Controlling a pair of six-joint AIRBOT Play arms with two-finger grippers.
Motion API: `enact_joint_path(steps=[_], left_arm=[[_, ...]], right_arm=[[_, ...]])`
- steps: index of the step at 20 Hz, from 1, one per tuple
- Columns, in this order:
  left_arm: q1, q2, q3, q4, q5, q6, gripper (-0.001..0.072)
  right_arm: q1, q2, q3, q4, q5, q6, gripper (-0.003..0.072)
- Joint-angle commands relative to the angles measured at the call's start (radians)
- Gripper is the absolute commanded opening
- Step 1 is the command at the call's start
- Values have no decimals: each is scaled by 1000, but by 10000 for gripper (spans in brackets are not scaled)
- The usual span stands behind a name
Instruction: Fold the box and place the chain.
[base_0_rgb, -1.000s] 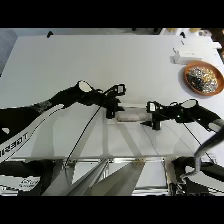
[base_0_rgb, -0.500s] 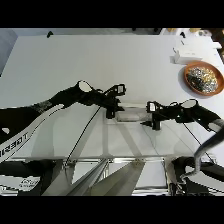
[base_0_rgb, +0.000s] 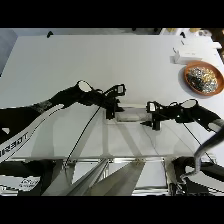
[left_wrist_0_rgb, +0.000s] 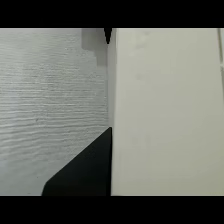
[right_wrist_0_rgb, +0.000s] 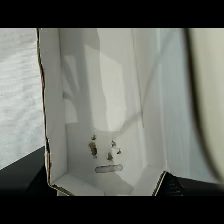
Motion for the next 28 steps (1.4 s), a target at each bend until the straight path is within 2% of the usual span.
enact_joint_path(steps=[1,2,3,4,5,8,11,14,15,16,17,18,23,25,28], left_arm=[[2,7,0,3,-62,-6,15],[2,14,0,13,-68,-6,43],[3,26,0,34,-64,-5,159],[4,38,0,60,-65,-6,315],[8,51,0,77,-68,-11,399],[29,109,0,179,-78,-130,418],[56,187,0,302,-138,-308,417],[77,275,0,436,-218,-483,412],[77,303,0,475,-239,-543,379],[75,326,0,497,-259,-584,272],[74,344,0,495,-288,-609,93],[73,355,0,478,-316,-608,9],[2,359,0,397,-316,-609,6],[-50,350,0,401,-276,-624,5],[-130,327,0,415,-156,-631,6]], right_arm=[[0,0,1,0,1,1,414],[0,0,1,0,1,0,414],[0,0,1,0,1,0,414],[0,0,1,0,1,0,414],[0,0,1,0,1,0,414],[0,0,1,0,1,0,414],[0,0,1,0,1,1,414],[0,0,1,0,1,0,414],[0,0,1,0,1,0,414],[0,0,1,0,1,0,414],[0,0,1,0,1,0,414],[0,0,1,0,1,0,414],[0,0,1,0,1,0,414],[0,0,1,0,1,0,414],[0,0,1,0,1,0,414]])
